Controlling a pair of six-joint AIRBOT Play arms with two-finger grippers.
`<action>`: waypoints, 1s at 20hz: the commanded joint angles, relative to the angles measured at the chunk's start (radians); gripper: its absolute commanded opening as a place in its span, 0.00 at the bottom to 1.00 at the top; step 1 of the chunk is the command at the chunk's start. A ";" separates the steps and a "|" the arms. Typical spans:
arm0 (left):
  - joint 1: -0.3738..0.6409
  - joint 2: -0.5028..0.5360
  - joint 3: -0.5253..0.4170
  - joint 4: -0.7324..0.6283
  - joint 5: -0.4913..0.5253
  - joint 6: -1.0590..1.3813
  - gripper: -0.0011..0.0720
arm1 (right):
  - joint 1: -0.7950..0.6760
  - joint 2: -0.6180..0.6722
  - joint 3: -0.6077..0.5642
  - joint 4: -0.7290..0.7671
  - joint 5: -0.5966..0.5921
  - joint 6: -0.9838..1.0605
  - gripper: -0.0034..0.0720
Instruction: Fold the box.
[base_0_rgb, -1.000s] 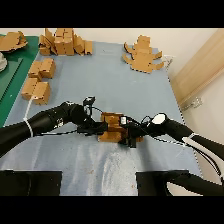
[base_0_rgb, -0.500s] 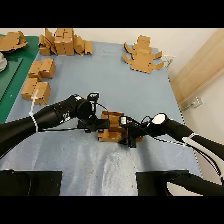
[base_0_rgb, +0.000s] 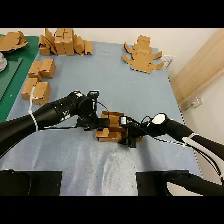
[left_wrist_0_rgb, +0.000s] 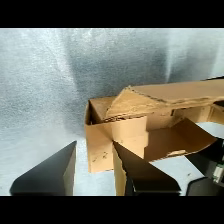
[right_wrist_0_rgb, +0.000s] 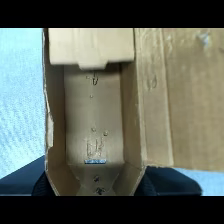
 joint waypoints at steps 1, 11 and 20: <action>-0.013 0.000 0.003 -0.017 0.035 -0.003 0.51 | 0.001 0.000 0.000 0.000 0.000 0.000 0.80; -0.064 -0.082 0.019 -0.034 0.030 -0.018 0.51 | 0.001 0.000 0.000 0.000 0.000 0.000 0.80; -0.078 -0.171 0.043 -0.025 0.039 -0.059 0.51 | 0.001 0.000 0.000 0.000 0.000 0.000 0.80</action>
